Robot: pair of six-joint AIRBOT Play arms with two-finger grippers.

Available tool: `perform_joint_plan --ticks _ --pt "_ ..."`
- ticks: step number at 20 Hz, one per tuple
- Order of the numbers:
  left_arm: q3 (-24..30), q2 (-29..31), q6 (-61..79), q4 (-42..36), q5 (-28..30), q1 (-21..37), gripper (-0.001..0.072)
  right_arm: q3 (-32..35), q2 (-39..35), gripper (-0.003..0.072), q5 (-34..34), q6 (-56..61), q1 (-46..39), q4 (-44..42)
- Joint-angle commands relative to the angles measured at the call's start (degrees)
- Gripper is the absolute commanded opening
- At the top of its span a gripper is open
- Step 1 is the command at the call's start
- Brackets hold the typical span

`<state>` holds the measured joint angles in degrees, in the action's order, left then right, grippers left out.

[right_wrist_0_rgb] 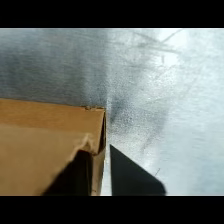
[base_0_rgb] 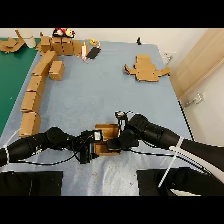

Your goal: Fold the box.

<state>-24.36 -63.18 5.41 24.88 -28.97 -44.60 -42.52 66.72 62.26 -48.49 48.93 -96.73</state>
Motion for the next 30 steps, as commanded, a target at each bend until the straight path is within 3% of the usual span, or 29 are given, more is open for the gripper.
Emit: perform_joint_plan --ticks 1,5,8,9,10,11,12,18,22,27,28,30 --pt "0.02 0.02 0.02 0.0 0.04 0.04 0.0465 -0.48 1.2 0.012 1.31 0.96 0.13 0.09" --pt "0.02 0.02 0.02 0.0 0.02 0.04 0.0465 -0.48 1.2 0.0006 1.29 0.68 0.15 -0.13" --pt "0.02 0.02 0.02 0.0 0.02 0.04 0.0465 -0.48 1.18 0.0007 1.25 -0.76 0.15 -0.76" --pt "0.02 0.02 0.02 0.0 0.02 0.04 0.0465 -0.5 1.16 0.0036 1.25 -1.7 0.13 -1.18" --pt "0.02 0.02 0.02 0.0 0.02 0.04 0.0465 -0.5 1.05 0.0179 1.27 -2.14 0.13 -1.44" --pt "0.02 0.02 0.02 0.0 0.04 0.04 0.0465 -0.63 0.94 0.0264 1.68 -2.14 0.13 -1.46" --pt "0.02 0.02 0.02 0.0 0.02 0.04 0.0465 -0.98 0.94 0.0299 2.54 -2.14 0.13 -1.2" --pt "0.02 0.02 0.0 0.0 0.02 0.04 0.0465 -3.72 0.94 0.03 4.42 -2.73 0.13 -0.79" --pt "0.02 0.0 0.02 0.0 0.04 0.04 0.0465 -6.97 0.07 0.03 9.84 -3.02 -0.02 -0.74" --pt "0.02 0.02 0.02 0.0 0.02 0.04 0.0465 -8.35 -7.41 0.0298 12.57 -2.99 -1.05 0.09" --pt "0.02 0.02 0.0 0.0 0.02 0.04 0.0465 -8.35 -8.96 0.0227 13.35 -3.04 -2.19 0.63" --pt "0.02 0.02 0.02 0.0 0.02 0.04 0.0465 -8.31 -10.84 0.0005 15.19 -4.94 -6.05 1.99"
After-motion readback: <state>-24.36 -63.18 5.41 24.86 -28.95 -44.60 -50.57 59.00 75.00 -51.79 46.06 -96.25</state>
